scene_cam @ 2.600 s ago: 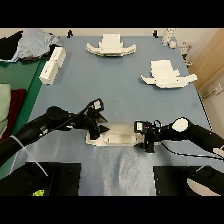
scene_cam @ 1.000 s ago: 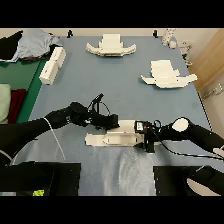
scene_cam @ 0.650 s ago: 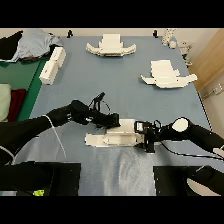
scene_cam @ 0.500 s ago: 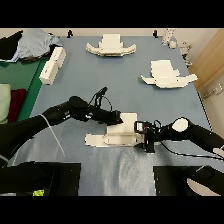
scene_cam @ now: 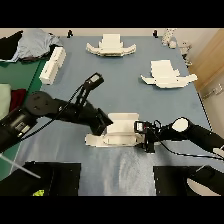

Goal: Fold the box.

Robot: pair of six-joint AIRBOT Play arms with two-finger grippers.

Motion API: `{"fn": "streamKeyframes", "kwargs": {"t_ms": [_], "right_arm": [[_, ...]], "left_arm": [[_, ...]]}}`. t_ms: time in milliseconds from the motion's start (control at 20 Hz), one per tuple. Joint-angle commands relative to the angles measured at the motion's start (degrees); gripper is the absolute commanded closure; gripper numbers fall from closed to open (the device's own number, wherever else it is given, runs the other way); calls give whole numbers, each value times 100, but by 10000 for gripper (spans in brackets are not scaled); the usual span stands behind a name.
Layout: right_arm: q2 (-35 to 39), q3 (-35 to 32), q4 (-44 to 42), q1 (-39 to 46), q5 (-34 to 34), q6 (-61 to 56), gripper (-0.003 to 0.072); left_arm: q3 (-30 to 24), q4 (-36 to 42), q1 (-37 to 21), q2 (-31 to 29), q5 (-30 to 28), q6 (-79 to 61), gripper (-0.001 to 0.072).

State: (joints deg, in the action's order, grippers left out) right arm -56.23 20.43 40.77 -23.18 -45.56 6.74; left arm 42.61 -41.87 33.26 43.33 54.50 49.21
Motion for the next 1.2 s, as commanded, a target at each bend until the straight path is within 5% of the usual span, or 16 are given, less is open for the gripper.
{"fn": "streamKeyframes", "kwargs": {"t_ms": [0, 200, 250, 300, 600, 850, 1000, 1150], "right_arm": [[0, 7, -4, -2, 0, -4, 185], [0, 7, -4, -2, 0, -4, 185], [0, 7, -4, -2, 2, -4, 184], [0, 7, -4, -2, 0, -4, 184], [0, 7, -4, -2, 0, -4, 184], [0, 7, -4, -2, 0, -4, 185], [0, 9, -4, -2, 0, -4, 185], [0, 7, -4, -2, 0, -4, 184]], "left_arm": [[-409, -988, 0, -841, 393, -350, 698], [-1233, -1003, -2, -1005, 267, -1897, 658], [-1427, -1001, -11, -1005, 151, -2229, 284], [-1635, -999, -13, -1005, -133, -2402, 4], [-2564, -378, -13, -664, -1639, -3694, -4], [-2546, 664, 0, 238, -1858, -4979, -2], [-2509, 1480, 2, 551, -1856, -5998, 177], [-2439, 1779, 168, 697, -2081, -6148, 193]]}}
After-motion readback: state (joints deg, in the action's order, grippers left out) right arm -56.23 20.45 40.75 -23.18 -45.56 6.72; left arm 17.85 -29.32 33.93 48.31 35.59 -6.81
